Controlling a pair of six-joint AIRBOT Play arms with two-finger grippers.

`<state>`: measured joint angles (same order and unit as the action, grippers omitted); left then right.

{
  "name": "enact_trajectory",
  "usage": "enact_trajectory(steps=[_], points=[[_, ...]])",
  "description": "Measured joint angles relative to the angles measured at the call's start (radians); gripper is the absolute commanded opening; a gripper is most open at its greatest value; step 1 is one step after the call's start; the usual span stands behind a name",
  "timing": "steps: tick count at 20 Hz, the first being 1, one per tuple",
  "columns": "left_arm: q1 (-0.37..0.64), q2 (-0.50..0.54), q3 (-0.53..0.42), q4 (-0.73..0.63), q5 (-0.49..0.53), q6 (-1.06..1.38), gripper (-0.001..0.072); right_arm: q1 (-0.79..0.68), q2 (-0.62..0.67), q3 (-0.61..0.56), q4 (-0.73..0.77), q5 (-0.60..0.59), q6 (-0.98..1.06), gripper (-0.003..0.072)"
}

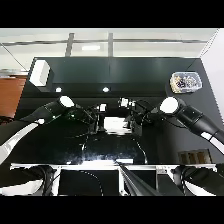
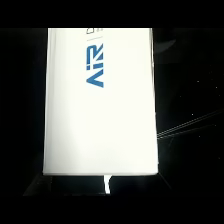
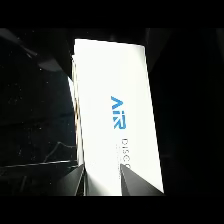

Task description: Fold the box and place the chain.

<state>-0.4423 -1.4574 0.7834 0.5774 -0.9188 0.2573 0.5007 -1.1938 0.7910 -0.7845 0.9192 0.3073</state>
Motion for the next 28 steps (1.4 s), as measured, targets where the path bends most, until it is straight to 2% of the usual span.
enact_trajectory(steps=[9,14,15,17,20,22,28], points=[[0.000,0.000,0.000,0.000,0.000,0.000,0.0469,0.001,-0.031,0.002,0.000,0.000,0.019,0.0276],[0.000,0.000,0.000,0.000,0.000,0.000,0.0469,-0.014,0.014,0.017,0.004,0.014,0.124,0.0275],[0.000,0.000,0.000,0.000,0.000,0.000,0.0469,-0.024,0.027,0.018,0.006,0.015,0.157,0.0255],[0.000,0.000,0.000,0.000,0.000,0.000,0.0469,-0.050,0.044,0.019,0.007,0.049,0.264,0.0003],[0.000,0.000,0.000,0.000,0.000,0.000,0.0469,-0.082,0.056,-0.008,0.049,0.095,0.457,0.0001],[0.000,0.000,0.000,0.000,0.000,0.000,0.0469,-0.091,0.049,-0.039,0.142,0.097,0.529,0.0002],[0.000,0.000,0.000,0.000,0.000,0.000,0.0469,-0.100,-0.072,-0.077,0.401,0.059,0.608,0.0004]])
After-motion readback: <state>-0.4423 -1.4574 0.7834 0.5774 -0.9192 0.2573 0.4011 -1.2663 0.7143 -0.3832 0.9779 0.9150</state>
